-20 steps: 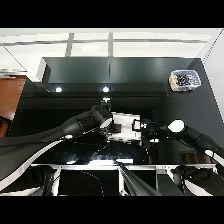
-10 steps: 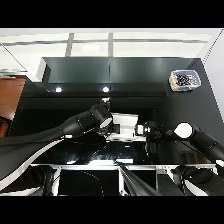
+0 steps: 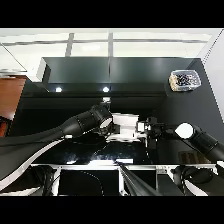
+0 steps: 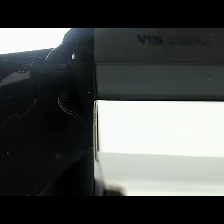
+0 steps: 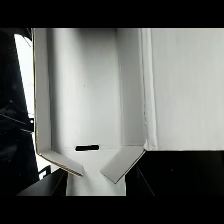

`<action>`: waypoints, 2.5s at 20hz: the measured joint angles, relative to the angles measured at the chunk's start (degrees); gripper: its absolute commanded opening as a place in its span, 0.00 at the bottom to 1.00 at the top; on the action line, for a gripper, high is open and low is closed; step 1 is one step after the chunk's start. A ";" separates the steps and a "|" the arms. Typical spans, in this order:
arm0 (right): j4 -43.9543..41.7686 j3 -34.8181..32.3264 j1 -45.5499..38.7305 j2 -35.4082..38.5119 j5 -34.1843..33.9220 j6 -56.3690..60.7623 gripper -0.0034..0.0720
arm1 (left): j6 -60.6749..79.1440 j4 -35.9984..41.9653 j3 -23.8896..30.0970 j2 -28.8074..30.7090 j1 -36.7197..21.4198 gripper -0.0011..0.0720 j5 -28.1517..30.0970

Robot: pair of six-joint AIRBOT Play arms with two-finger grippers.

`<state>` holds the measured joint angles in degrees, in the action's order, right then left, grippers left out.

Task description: Fold the box and place the chain.

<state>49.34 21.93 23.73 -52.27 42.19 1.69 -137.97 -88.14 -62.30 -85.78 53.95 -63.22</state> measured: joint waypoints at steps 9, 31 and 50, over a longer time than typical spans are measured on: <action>-9.70 0.00 1.42 -3.58 0.00 0.00 0.36 | 0.00 0.11 0.02 0.00 -0.02 0.05 -0.22; -4.28 3.56 -1.84 -1.57 -0.70 22.01 0.10 | -0.13 0.52 0.02 0.00 -0.02 0.05 0.31; -2.54 1.40 -30.49 -11.34 23.85 68.48 0.25 | -0.02 0.37 0.02 0.00 -0.02 0.05 0.02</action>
<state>46.81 23.33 -6.76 -63.61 66.04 70.17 -137.99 -87.77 -62.28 -85.78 53.93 -63.20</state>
